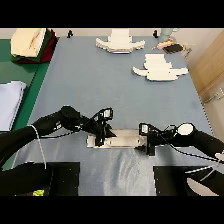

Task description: Fold the box.

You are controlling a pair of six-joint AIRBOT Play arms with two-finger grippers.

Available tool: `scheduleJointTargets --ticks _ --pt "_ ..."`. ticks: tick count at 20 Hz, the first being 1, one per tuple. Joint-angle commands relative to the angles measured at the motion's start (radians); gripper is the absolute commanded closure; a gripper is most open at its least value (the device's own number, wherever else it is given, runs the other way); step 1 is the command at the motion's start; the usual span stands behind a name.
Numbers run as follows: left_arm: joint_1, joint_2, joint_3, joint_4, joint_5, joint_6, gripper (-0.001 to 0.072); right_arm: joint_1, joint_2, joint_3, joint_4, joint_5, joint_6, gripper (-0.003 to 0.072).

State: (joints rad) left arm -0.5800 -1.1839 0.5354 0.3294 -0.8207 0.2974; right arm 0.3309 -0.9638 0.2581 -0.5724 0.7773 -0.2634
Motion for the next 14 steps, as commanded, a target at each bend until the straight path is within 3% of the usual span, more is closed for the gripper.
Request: scheduleJointTargets --ticks 1,14 --pt "0.000 0.000 0.000 0.000 0.000 0.000 0.0692 0.001 0.000 -0.002 -0.007 -0.004 0.001 0.0175" --pt "0.000 0.000 0.000 0.000 0.000 0.001 0.0692 0.002 0.010 -0.002 -0.008 0.000 0.001 0.0175"
